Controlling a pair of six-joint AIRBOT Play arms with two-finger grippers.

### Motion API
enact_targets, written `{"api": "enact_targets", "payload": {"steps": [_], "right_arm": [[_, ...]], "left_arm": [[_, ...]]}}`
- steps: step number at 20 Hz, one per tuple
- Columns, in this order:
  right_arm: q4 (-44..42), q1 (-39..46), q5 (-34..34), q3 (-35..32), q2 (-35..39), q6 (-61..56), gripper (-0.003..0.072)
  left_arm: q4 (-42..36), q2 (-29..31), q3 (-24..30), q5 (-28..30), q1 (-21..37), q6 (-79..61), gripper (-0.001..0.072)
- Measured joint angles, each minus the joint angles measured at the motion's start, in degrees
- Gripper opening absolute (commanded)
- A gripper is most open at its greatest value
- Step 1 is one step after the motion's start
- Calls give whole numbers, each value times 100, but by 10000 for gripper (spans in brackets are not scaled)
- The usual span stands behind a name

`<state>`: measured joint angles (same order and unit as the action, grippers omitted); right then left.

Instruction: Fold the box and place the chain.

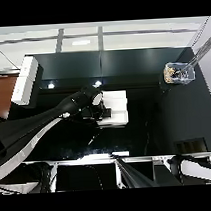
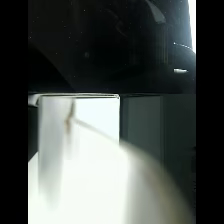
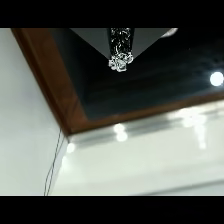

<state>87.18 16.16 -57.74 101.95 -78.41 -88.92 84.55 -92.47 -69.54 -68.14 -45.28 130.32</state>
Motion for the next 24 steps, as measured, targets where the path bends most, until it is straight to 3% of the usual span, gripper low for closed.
{"api": "enact_targets", "payload": {"steps": [7,15,17,24], "right_arm": [[179,24,-564,-302,-1220,-98,18],[111,24,-756,-350,-2457,-402,28],[107,24,-673,-348,-2557,-417,215],[107,24,-551,-348,-2667,-428,204]], "left_arm": [[0,0,0,0,0,0,34],[0,0,0,-2,0,0,34],[0,0,0,0,0,2,34],[0,0,0,2,0,2,34]]}}
